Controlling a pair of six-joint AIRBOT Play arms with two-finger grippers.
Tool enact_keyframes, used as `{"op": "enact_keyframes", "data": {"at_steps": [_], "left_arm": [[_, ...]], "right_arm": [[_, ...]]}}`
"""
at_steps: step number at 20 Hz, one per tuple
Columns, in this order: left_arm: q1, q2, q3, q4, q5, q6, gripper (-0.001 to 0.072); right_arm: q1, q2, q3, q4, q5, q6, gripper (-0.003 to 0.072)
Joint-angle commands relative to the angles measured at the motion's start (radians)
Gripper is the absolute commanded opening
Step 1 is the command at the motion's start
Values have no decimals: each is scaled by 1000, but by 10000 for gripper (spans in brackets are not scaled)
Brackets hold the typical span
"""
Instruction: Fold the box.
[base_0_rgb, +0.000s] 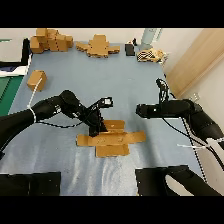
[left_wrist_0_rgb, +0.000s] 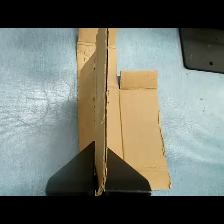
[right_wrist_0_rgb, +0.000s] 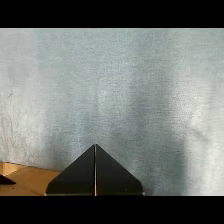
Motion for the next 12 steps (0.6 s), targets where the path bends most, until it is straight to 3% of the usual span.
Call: {"op": "enact_keyframes", "data": {"at_steps": [1, 3, 7, 10, 12], "left_arm": [[3, 0, -1, 1, 0, 1, 13], [3, 0, -1, 1, 1, 1, 13], [2, 0, -1, 1, 1, 1, 13], [2, 0, -1, 1, 1, 1, 13], [2, 0, -1, 1, 1, 1, 13]], "right_arm": [[1, 0, 0, -2, -33, 7, 4], [1, 1, 0, -34, -119, 102, 4], [83, 22, -5, -42, -502, 210, 2], [355, 129, -45, -114, -533, 397, 2], [612, 229, -79, -290, -468, 570, 2]]}}
